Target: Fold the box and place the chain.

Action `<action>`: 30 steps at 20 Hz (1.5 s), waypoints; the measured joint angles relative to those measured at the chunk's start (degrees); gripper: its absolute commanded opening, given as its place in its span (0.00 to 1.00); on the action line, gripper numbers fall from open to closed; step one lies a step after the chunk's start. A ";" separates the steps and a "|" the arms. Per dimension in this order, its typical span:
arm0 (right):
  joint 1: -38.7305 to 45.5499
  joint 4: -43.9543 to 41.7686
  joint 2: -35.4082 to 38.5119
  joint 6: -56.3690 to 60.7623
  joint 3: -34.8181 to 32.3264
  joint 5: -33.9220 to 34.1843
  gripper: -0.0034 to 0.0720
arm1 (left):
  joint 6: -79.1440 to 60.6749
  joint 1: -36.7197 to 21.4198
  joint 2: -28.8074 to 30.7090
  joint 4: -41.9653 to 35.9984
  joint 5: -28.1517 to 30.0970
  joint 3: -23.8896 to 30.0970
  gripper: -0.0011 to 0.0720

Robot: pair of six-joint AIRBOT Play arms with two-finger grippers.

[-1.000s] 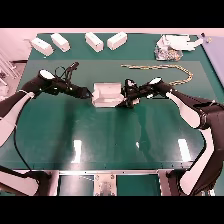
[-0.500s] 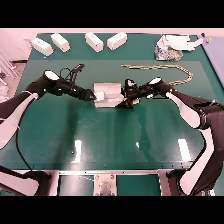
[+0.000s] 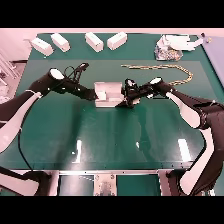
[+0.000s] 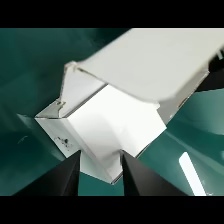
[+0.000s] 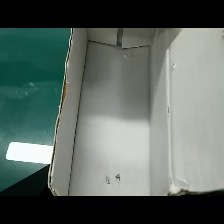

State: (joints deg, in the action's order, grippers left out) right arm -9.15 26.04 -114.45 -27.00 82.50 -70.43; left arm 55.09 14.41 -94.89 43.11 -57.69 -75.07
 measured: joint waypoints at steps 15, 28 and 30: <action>-0.07 0.11 0.00 -0.07 0.00 -0.55 0.81 | 22.91 6.99 0.00 18.82 2.08 -4.96 0.64; -0.02 0.00 0.00 -0.04 0.00 -0.13 0.81 | 39.47 9.84 -0.33 24.50 2.08 -5.20 0.64; -0.02 -0.04 0.00 -0.02 0.00 -0.07 0.81 | 41.83 10.45 -0.39 25.92 2.64 -5.20 0.64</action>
State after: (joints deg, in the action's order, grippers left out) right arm -9.17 26.00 -114.45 -27.03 82.50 -70.50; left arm 96.92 24.86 -95.29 69.04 -55.05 -80.27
